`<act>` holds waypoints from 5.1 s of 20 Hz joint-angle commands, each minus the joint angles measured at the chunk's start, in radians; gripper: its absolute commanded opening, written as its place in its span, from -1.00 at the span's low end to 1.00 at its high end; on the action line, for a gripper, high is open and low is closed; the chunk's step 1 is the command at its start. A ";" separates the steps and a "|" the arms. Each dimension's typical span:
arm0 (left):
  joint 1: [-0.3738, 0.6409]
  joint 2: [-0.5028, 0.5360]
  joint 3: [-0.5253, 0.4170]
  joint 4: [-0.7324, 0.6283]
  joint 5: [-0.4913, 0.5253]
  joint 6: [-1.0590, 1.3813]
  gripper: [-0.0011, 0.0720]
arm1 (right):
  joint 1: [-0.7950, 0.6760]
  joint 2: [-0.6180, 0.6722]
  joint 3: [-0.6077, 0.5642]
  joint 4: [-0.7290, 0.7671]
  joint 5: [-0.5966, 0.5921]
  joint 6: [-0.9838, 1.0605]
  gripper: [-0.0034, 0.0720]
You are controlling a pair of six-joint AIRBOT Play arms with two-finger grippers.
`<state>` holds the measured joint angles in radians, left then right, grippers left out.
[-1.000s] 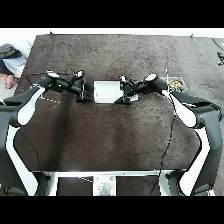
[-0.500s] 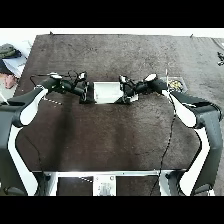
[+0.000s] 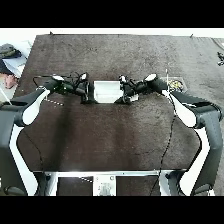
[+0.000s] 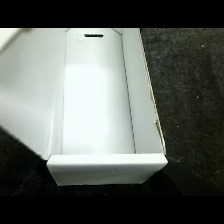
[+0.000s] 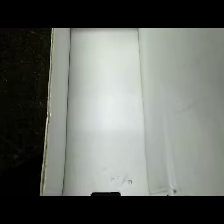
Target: Fold the box and place the chain.
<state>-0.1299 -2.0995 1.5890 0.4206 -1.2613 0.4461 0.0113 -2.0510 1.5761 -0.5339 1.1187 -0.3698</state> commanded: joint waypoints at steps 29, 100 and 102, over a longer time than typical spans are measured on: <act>-0.043 -0.014 0.000 0.013 0.017 0.041 -0.21 | 0.000 0.000 0.000 0.000 0.002 -0.001 -0.29; -0.044 -0.013 0.000 0.021 0.024 0.042 -0.21 | -0.003 0.230 -0.071 0.003 -0.208 0.269 -0.93; -0.044 -0.013 0.000 0.021 0.024 0.041 -0.21 | -0.004 0.230 -0.100 0.003 -0.285 0.269 -0.93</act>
<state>-0.1745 -2.1120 1.5898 0.4412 -1.2373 0.4854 0.0078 -1.8217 1.5085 -0.5316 0.9615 -0.1097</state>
